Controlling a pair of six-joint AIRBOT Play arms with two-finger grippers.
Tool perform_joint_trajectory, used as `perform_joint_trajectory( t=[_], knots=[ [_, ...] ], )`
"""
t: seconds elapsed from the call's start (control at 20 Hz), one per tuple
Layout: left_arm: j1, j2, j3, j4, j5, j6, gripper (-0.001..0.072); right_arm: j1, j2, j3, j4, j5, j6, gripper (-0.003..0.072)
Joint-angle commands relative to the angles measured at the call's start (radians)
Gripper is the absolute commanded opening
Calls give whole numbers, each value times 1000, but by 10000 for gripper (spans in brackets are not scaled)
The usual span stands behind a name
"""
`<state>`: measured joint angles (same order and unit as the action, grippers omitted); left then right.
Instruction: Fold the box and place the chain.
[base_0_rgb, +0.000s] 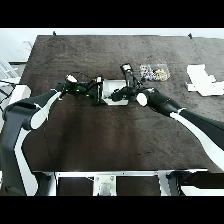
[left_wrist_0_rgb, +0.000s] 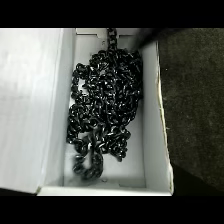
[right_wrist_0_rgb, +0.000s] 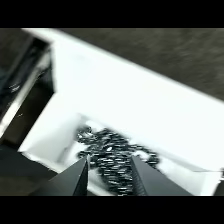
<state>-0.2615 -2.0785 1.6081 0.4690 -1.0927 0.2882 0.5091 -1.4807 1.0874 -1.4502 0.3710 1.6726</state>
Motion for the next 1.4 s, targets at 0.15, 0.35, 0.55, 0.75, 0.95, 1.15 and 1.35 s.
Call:
perform_joint_trajectory(
  t=[0.15,0.35,0.55,0.75,0.95,1.15,1.35],
  knots=[
    [0,1,1,0,1,0,365,-171,110,0,-45,48,-30,488],
    [0,0,1,0,3,0,365,-361,43,5,-3,18,11,530],
    [0,1,1,-2,3,0,365,-430,-107,85,151,19,-93,530],
    [0,0,1,-2,3,0,365,-418,-233,217,294,47,-219,502],
    [0,1,1,-2,3,0,365,-414,-308,304,323,68,-219,445],
    [0,1,1,-2,3,0,365,-410,-375,372,377,107,-248,393],
    [0,1,1,-2,3,0,365,-411,-416,395,507,116,-377,268]
  ],
)
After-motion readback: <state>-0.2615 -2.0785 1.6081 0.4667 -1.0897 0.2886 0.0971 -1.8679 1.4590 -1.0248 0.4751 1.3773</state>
